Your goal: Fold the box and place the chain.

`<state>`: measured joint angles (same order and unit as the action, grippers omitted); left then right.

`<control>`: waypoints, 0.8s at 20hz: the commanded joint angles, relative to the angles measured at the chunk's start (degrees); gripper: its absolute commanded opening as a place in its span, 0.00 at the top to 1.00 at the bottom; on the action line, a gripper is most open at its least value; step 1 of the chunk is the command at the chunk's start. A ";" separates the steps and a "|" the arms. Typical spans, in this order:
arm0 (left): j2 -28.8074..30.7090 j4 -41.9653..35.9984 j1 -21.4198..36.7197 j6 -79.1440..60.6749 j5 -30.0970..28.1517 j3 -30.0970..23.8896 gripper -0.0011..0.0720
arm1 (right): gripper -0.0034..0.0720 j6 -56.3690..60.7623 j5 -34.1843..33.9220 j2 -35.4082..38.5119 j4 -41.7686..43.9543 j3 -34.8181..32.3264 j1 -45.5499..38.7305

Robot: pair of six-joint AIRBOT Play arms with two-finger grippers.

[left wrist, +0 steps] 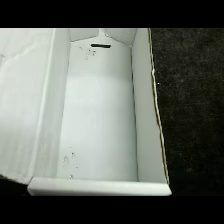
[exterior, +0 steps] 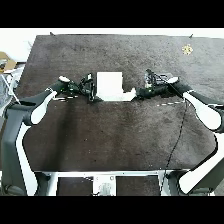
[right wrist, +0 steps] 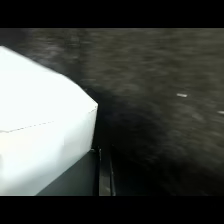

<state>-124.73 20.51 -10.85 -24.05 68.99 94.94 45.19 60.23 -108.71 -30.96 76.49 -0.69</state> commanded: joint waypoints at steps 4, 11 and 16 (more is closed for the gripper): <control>0.02 0.00 0.02 0.00 -0.02 0.04 0.36 | 0.46 -5.81 5.66 -0.35 11.69 0.09 -0.11; 0.02 0.00 0.02 0.00 -0.02 0.04 0.36 | 0.29 -5.31 6.01 -0.35 17.29 0.17 0.63; 0.02 0.00 0.02 0.00 -0.02 0.04 0.36 | 0.37 -4.20 5.88 -0.35 17.11 0.20 3.10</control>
